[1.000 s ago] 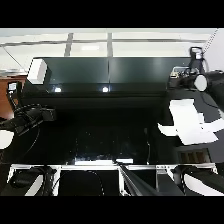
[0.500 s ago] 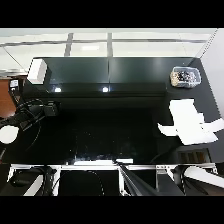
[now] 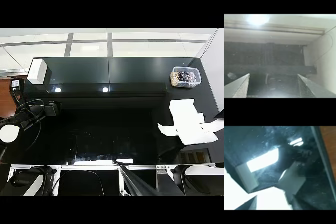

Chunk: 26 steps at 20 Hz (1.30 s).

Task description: Fold the box and place the chain.

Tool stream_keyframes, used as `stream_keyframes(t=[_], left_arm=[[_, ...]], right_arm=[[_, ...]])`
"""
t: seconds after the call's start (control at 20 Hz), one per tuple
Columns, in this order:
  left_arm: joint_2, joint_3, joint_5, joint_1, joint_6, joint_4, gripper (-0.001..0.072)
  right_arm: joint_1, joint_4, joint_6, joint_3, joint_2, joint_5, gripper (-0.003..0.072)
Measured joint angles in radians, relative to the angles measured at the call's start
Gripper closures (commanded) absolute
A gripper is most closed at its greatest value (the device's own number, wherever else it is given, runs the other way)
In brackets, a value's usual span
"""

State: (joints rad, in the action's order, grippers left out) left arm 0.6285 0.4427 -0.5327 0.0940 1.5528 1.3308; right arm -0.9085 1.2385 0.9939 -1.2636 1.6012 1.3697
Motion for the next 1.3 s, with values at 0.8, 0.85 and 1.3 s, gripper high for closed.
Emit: stream_keyframes(t=[0.8,0.85,1.3], left_arm=[[0.004,0.0,0.002,0.0,0.0,-0.01,0.0006],[0.004,0.0,0.002,0.0,0.0,-0.014,0.0005],[0.027,0.0,0.002,0.005,-0.013,-0.101,0.0006]], right_arm=[[0.189,-0.293,-0.031,0.303,-0.415,-0.057,0.0675],[0.225,-0.333,-0.024,0.323,-0.444,-0.071,0.0675],[0.696,-0.549,0.136,0.603,-0.729,-0.504,0.0674]])
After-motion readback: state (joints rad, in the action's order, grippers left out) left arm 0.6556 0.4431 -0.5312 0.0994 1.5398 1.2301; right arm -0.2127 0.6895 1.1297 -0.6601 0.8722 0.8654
